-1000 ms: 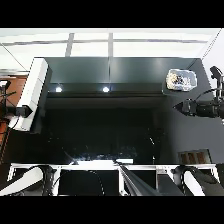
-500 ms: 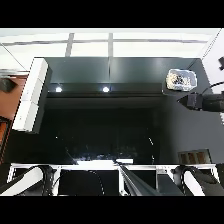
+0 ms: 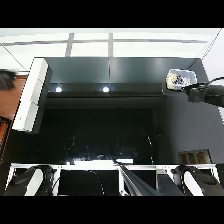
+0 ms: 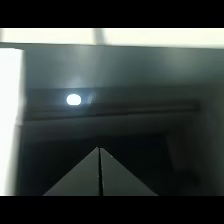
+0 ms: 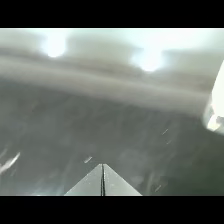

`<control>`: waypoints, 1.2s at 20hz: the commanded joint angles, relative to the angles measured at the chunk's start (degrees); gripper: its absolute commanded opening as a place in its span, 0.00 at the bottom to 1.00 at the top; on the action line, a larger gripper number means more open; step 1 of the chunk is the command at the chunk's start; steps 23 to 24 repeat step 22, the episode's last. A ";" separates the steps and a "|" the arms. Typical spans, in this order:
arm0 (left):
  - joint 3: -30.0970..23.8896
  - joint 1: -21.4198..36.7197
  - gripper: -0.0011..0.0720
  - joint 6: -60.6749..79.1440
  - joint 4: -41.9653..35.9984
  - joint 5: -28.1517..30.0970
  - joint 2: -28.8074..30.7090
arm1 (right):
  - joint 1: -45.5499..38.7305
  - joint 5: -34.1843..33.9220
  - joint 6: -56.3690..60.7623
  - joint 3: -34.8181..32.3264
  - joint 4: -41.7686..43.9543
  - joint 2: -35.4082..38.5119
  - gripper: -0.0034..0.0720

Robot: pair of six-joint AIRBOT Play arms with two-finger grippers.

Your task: Fold the box and place the chain.

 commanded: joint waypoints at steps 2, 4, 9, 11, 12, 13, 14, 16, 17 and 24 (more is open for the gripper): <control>-16.85 -12.41 0.05 -6.69 14.82 9.46 11.21 | 1.70 -18.82 -2.62 -9.14 -3.04 0.81 0.06; -17.55 -13.86 0.05 -14.23 19.41 11.98 11.43 | 1.73 -15.69 -2.54 -9.99 -4.09 0.83 0.06; -17.59 -13.86 0.05 -14.95 17.64 8.98 11.63 | 1.73 -11.85 -2.54 -9.99 -4.09 0.83 0.06; -17.59 -13.86 0.05 -14.95 17.55 8.28 11.61 | 1.73 -11.85 -2.54 -9.99 -4.09 0.83 0.06; -17.59 -13.84 0.05 -14.95 17.55 8.44 11.61 | 1.73 -11.85 -2.54 -9.97 -4.09 0.83 0.06; -17.59 -13.84 0.05 -14.95 17.55 8.41 11.61 | 1.73 -11.87 -2.54 -9.99 -4.09 0.83 0.06; -17.59 -13.86 0.05 -14.95 17.57 8.41 11.61 | 1.73 -11.85 -2.54 -9.97 -4.09 0.83 0.06; -17.59 -13.86 0.05 -14.93 17.55 8.41 11.56 | 1.73 -11.85 -2.54 -9.97 -4.09 0.83 0.06; -17.59 -13.86 0.05 -14.95 17.55 8.41 11.56 | 1.73 -11.85 -2.54 -9.97 -4.09 0.83 0.06; -17.59 -13.86 0.05 -14.95 17.55 8.41 11.54 | 1.73 -11.85 -2.54 -9.99 -4.09 0.83 0.06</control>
